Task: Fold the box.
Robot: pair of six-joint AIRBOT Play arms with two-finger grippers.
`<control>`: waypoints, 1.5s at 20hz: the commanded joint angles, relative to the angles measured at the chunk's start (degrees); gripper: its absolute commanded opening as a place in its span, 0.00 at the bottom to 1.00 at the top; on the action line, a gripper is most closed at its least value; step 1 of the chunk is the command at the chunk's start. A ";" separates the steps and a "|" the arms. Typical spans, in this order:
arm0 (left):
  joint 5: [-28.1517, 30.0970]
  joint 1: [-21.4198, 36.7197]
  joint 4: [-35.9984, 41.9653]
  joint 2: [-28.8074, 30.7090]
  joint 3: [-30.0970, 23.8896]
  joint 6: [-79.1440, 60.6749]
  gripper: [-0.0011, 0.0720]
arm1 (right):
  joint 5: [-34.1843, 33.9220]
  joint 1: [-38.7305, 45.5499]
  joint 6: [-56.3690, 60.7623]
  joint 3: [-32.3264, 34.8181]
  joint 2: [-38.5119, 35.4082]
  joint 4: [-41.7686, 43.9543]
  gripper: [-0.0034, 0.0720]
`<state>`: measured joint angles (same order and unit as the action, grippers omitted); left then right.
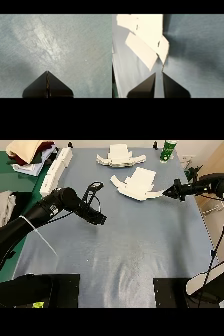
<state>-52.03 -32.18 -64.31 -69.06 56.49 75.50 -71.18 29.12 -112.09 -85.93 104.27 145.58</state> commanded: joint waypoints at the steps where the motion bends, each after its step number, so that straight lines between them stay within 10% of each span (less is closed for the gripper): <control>1: 0.00 0.02 0.02 0.00 -0.02 -0.02 0.03 | 5.92 -0.24 1.25 1.44 -0.63 -1.05 0.38; 6: 0.00 0.02 0.02 0.00 -0.02 -0.02 0.03 | 8.48 -0.17 3.23 1.44 0.81 -4.00 0.61; 16: 0.00 0.02 0.02 0.00 -0.02 -0.02 0.03 | 6.23 -3.08 3.13 0.22 5.77 1.33 0.58; 20: 0.00 0.02 0.02 0.00 -0.02 -0.02 0.03 | 8.13 -4.92 3.08 -1.81 5.79 1.25 0.52; 25: 0.00 0.02 0.02 0.00 -0.02 -0.02 0.03 | 9.01 -6.14 3.10 -3.32 5.79 1.31 0.05; 30: 0.00 0.02 0.00 0.00 -0.02 -0.02 0.03 | -5.07 -9.33 3.04 -3.10 5.73 1.18 0.04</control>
<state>-52.03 -32.18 -64.29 -69.06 56.49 75.48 -67.81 21.50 -109.01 -89.06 110.04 146.80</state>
